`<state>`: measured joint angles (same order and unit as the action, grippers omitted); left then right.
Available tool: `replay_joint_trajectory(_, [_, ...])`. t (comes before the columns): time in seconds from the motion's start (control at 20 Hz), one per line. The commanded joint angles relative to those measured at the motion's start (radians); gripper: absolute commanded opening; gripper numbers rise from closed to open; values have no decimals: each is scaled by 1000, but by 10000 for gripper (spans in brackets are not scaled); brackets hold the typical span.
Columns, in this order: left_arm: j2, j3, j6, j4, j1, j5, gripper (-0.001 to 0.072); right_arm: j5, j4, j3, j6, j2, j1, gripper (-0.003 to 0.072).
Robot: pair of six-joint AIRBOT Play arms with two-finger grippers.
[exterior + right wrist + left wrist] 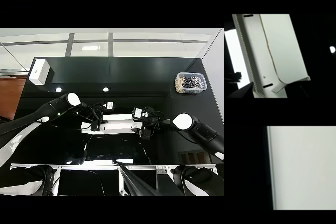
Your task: Fold the box and place the chain.
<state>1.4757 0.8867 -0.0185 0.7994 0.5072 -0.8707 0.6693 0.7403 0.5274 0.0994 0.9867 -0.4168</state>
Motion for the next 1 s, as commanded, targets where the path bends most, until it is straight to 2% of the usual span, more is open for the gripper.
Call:
replay_joint_trajectory(0.0, [-1, 1, 0, 0, 0, 0, 27, 0, -11, 1, -4, 8, 5, 650])
replay_joint_trajectory(0.15, [-1, 1, 0, 0, 0, 0, 27, 6, -43, 1, -39, 19, 6, 649])
replay_joint_trajectory(0.3, [-1, 1, 0, 0, 0, 0, 27, 17, -185, 1, -189, 58, 19, 649])
replay_joint_trajectory(0.45, [-1, 1, 0, 0, 0, 0, 27, 108, -281, 1, -315, 106, 74, 649])
replay_joint_trajectory(0.7, [-1, 1, 0, 0, 0, 0, 28, 139, -271, 1, -389, 171, 97, 647])
replay_joint_trajectory(0.95, [-1, 1, 0, 0, 0, -1, 28, 113, -250, 1, -438, 250, 97, 639])
